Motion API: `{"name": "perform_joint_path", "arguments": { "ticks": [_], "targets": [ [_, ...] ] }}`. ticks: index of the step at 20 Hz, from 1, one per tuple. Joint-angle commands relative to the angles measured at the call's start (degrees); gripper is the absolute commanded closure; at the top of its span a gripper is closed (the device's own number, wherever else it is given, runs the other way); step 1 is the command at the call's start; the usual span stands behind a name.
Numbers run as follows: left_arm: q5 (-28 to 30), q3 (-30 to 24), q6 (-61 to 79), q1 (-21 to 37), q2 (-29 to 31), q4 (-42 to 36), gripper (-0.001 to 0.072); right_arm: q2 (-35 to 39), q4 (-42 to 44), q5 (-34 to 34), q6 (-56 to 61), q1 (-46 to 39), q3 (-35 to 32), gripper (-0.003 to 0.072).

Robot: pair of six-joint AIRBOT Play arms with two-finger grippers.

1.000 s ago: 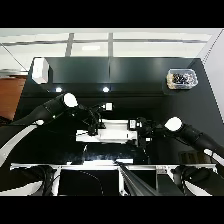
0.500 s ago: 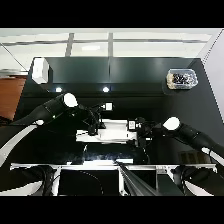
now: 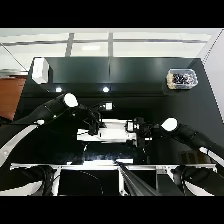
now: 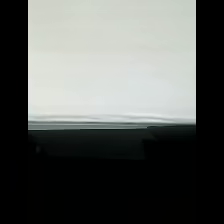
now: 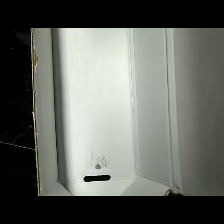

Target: Fold the box and place the chain.

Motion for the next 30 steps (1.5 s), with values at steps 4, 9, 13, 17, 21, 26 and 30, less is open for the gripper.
{"name": "perform_joint_path", "arguments": {
  "ticks": [4, 9, 13, 17, 21, 26, 30],
  "targets": [
    [0.6, 0.0, -0.1, 0.0, -0.2, 0.3, 0.0686, -0.1, 0.1, -1.6, -0.2, 0.2, 0.0, -0.0017],
    [0.6, 0.0, -0.1, 0.0, -0.2, 0.3, 0.0685, -0.1, -0.1, 1.1, -0.2, 0.2, 0.0, -0.0018],
    [0.6, 0.0, -0.1, 0.0, -0.2, 0.2, 0.0685, -0.1, -0.1, 0.8, -0.2, 0.2, 0.0, -0.0017],
    [0.6, 0.0, -0.1, 0.0, -0.2, 0.2, 0.0685, -0.5, -0.3, 2.6, -0.1, 0.2, 0.0, -0.0018],
    [0.6, 0.0, -0.1, 0.0, -0.2, 0.2, 0.0685, -0.7, -0.3, 2.0, -0.1, 0.2, 0.0, -0.0018],
    [0.6, 0.0, -0.1, 0.0, -0.2, 0.2, 0.0685, -1.7, -0.2, 1.0, -0.2, 0.2, 0.0, -0.0018],
    [0.5, 0.0, -0.1, 0.0, -0.2, 0.2, 0.0685, -1.7, -0.2, 1.0, -0.2, 0.2, 0.0, -0.0016]
  ]
}}
